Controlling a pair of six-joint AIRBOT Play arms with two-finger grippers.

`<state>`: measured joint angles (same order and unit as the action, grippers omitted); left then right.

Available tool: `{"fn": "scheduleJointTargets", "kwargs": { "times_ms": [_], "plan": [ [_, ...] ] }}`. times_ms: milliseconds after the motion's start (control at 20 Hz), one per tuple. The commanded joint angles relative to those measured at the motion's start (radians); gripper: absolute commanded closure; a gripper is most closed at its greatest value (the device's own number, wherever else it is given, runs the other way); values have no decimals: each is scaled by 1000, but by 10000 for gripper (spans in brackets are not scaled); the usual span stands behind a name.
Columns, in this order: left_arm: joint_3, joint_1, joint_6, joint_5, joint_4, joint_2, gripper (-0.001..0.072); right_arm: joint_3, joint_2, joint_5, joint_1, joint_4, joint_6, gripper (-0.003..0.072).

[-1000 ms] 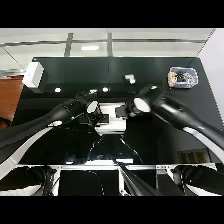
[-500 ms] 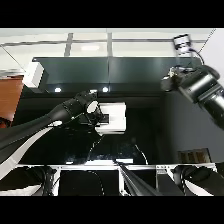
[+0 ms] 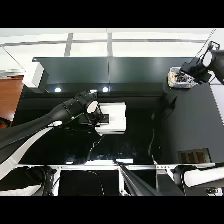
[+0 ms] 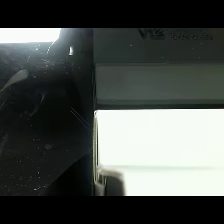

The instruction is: Fold the box and place the chain.

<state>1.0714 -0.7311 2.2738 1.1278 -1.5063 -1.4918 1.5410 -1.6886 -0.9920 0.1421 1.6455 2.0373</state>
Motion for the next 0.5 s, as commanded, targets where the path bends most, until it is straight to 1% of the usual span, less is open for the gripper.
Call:
{"fn": "scheduleJointTargets", "kwargs": {
  "times_ms": [0,50,100,200,400,450],
  "plan": [
    [0,1,0,3,0,0,679,295,-251,-185,56,-130,-113,-12],
    [0,1,0,3,0,0,679,337,-287,-182,55,-130,-112,77],
    [0,1,0,3,0,0,679,358,-309,-161,55,-131,-112,150],
    [0,0,0,4,0,0,679,360,-325,-126,55,-131,-111,152],
    [0,0,0,6,0,0,679,360,-335,-170,55,-127,-112,157],
    [0,0,0,6,0,0,679,360,-335,-182,55,-127,-112,292]
  ]
}}
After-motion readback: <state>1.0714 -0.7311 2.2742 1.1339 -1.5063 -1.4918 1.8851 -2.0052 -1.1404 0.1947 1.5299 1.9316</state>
